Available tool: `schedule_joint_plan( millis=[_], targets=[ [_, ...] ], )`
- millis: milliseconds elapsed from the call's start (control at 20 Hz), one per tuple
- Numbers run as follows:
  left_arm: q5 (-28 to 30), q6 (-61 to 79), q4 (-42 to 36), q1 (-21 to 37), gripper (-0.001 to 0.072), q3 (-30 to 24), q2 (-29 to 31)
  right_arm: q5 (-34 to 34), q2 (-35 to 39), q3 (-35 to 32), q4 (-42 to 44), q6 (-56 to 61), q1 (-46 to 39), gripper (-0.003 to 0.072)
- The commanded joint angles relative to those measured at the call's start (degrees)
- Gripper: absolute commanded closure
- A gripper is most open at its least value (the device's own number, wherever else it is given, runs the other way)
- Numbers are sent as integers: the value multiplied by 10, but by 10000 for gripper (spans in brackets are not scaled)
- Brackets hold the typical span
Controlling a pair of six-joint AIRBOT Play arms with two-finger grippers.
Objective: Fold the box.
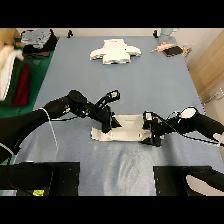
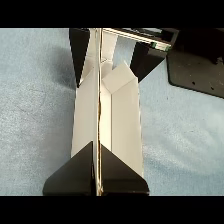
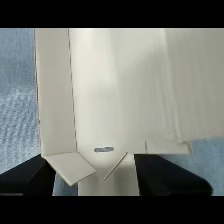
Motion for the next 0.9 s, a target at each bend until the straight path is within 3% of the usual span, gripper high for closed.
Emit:
schedule_joint_plan(
  millis=[0, 850],
  targets=[
    [0, 0, 0, 0, 692, 0, 0, -4, -1, 0, 6, 0, 0, -22],
    [0, 0, 0, 0, 692, 0, 0, -19, -1, 0, 53, 0, 0, -20]
  ],
)
